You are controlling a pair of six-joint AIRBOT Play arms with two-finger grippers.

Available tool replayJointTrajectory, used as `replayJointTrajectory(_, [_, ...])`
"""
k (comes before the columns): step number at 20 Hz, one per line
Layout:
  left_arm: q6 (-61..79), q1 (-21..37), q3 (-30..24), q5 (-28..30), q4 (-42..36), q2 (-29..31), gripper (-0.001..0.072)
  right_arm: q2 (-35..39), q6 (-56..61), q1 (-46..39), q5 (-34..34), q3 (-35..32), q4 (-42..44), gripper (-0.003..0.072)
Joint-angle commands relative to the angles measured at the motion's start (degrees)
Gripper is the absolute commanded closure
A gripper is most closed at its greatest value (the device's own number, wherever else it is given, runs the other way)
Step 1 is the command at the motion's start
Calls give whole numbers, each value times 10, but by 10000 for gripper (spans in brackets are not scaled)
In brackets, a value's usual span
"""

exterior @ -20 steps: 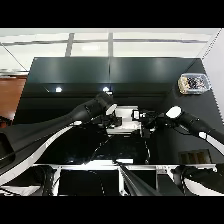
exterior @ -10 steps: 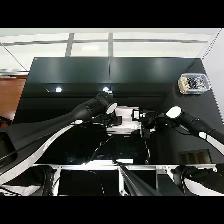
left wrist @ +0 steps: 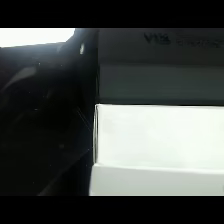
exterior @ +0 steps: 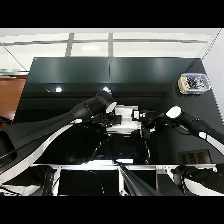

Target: Fold the box and place the chain.

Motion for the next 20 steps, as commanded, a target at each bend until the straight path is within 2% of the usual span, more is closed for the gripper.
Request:
replayJointTrajectory(1, [9, 1, 0, -3, 2, 0, 679, 0, 0, 0, 0, 0, -6, 340])
replayJointTrajectory(2, [9, 1, 0, -3, 2, 0, 680, 0, 0, 0, 0, 0, -9, 339])
replayJointTrajectory(3, [9, 1, 0, 0, 2, 0, 680, 0, 1, 0, 0, 0, -9, 284])
replayJointTrajectory(4, [9, 1, 0, 2, 0, 0, 680, 0, 14, 0, 0, 0, -9, 79])
replayJointTrajectory(5, [9, 1, 0, 1, 0, 0, 680, 3, 28, 0, 0, 0, -9, 8])
replayJointTrajectory(9, [9, 1, 0, 3, -4, 0, 679, 67, 131, -9, 17, 1, -110, 10])
replayJointTrajectory(11, [9, 1, 0, 2, -4, 0, 679, 103, 146, -16, 55, 1, -163, 140])
replayJointTrajectory(14, [9, 1, 0, -1, -4, 0, 679, 121, 157, -17, 71, 1, -162, 138])
replayJointTrajectory(20, [9, 1, 0, 0, -4, 0, 679, 117, 152, -17, 50, 1, -110, 140])
